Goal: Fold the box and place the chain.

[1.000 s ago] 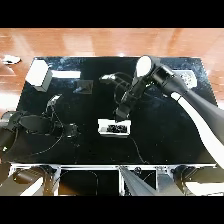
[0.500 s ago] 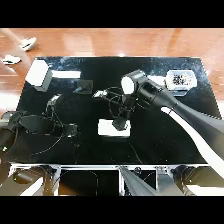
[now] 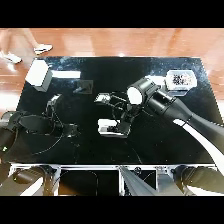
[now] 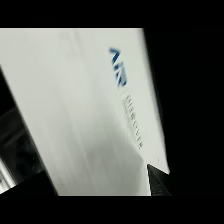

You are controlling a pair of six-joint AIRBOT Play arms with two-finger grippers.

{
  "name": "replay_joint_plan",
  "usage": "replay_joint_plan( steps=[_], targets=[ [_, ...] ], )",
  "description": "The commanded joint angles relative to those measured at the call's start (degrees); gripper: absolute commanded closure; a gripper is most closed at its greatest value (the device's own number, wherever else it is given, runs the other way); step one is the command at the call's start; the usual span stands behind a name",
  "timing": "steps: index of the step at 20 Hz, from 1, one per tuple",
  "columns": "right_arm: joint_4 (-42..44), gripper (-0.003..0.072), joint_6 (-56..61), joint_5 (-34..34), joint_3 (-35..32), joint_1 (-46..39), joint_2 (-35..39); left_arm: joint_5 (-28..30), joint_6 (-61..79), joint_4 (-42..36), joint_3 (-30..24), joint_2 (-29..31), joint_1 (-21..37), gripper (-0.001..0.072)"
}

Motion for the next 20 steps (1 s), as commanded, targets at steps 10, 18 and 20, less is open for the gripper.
replay_joint_plan(
  steps=[10,18,20],
  targets=[
    [5.6,-0.0034,-1.3,3.0,10.8,-3.3,0.5,-1.2,0.0,-0.1,0.0,0.0,0.0,0.0199],
    [7.8,-0.0034,-3.3,3.9,7.7,-10.0,-2.6,-1.2,0.0,-0.2,0.0,0.0,0.0,0.0200],
    [9.7,-0.0034,-4.5,4.7,4.5,-8.7,-2.6,-1.1,0.0,-0.2,0.0,0.0,0.0,0.0200]
  ],
)
